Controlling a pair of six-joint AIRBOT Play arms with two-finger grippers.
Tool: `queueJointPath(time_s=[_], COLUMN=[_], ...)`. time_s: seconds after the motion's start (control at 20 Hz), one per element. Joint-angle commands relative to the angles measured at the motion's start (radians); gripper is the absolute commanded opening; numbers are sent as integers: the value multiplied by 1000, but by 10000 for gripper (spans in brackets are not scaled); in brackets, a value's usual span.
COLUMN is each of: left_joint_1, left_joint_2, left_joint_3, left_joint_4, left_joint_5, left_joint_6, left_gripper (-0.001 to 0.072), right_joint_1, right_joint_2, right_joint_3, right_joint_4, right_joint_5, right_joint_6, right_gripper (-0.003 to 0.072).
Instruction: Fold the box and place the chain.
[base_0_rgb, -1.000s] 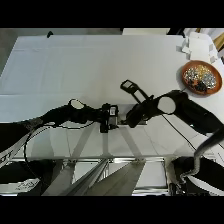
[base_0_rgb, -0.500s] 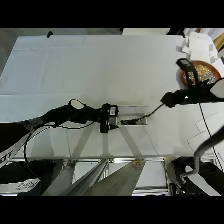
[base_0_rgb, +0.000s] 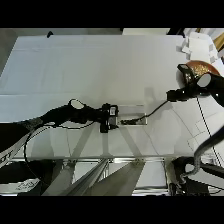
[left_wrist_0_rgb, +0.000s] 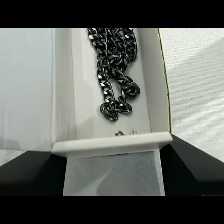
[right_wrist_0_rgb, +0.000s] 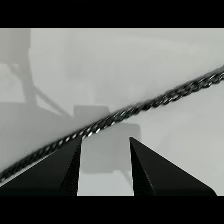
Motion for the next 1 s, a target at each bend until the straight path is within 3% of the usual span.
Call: queueJointPath(time_s=[0.0, 0.45, 0.55, 0.7, 0.8, 0.85, 0.95], left_joint_1=[1, 1, 1, 1, 1, 1, 1], left_joint_2=[0, 0, 0, 0, 0, 0, 0], left_joint_3=[1, 1, 1, 1, 1, 1, 1], left_joint_4=[0, 0, 0, 0, 0, 0, 0], left_joint_5=[0, 0, 0, 0, 0, 0, 0], left_joint_6=[0, 0, 0, 0, 0, 0, 0], left_gripper=[73, 73, 73, 73, 73, 73, 73], right_joint_1=[-5, -5, -5, -4, -4, -5, -5], right_joint_2=[-58, -107, -109, -109, -108, -105, -64], right_joint_3=[23, 23, 23, 23, 23, 23, 23], right_joint_4=[-64, -95, -95, -94, -94, -94, -94], right_joint_5=[-44, -82, -80, -60, -44, -38, -26], right_joint_6=[30, 80, 81, 82, 81, 81, 81], right_gripper=[313, 313, 240, 212, 48, 17, 16])
